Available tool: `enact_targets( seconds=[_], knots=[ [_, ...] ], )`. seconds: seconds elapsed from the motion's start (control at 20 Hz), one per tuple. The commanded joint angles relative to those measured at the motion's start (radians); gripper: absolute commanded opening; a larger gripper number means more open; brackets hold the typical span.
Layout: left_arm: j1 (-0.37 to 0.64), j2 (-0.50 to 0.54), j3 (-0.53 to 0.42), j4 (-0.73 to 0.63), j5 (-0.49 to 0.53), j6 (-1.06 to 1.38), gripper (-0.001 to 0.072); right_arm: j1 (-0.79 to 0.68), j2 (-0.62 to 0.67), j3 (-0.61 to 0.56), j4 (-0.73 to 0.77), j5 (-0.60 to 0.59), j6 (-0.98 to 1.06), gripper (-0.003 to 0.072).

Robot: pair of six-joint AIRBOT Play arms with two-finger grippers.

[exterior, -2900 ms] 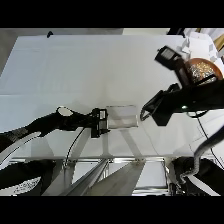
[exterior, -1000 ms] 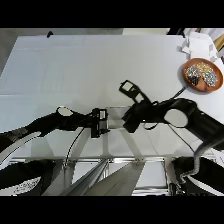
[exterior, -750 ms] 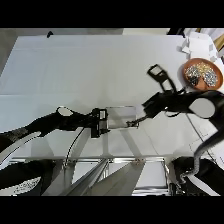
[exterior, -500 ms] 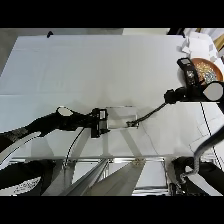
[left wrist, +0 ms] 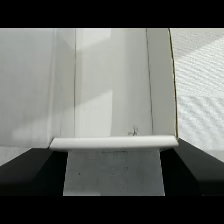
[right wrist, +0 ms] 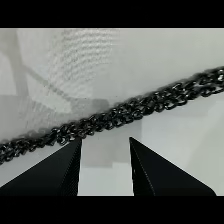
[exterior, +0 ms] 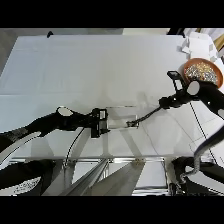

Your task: Fold the box and place the chain.

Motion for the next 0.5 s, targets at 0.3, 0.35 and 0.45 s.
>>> enact_targets(
  seconds=[0.3,0.35,0.45],
  knots=[
    [0.0,0.0,0.0,0.0,0.0,0.0,0.0269,0.017,-0.047,0.0,-0.015,-0.039,0.042,0.0289],
    [0.0,0.0,0.0,0.0,0.0,0.0,0.0269,0.017,-0.048,0.0,-0.015,-0.037,0.042,0.0287],
    [0.0,0.0,0.0,0.0,0.0,0.0,0.0269,0.017,-0.049,0.0,-0.015,-0.031,0.043,0.0213]
  ],
)
